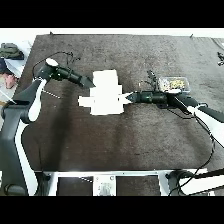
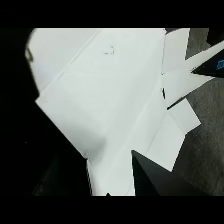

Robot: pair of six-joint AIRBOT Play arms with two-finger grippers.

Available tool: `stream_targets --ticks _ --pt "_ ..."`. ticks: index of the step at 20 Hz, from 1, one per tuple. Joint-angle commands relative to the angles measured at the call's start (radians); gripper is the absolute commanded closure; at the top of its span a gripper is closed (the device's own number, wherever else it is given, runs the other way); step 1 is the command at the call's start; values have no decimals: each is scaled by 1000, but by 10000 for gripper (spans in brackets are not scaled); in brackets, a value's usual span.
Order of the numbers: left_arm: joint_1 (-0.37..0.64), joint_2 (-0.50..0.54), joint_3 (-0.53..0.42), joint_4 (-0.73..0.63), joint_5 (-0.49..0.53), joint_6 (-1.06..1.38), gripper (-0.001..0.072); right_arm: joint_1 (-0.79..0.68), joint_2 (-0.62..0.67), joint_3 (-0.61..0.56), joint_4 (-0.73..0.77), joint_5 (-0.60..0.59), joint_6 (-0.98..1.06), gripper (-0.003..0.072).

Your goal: Fold the box and place the chain.

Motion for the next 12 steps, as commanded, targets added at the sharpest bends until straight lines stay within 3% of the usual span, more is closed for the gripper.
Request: stream_targets --ticks 1,12 --pt "-16 -19 0 -3 -4 16 219 1 0 1 0 0 -12 692" --pt "-31 -66 -3 -120 -64 40 229 1 0 1 0 1 -35 692"
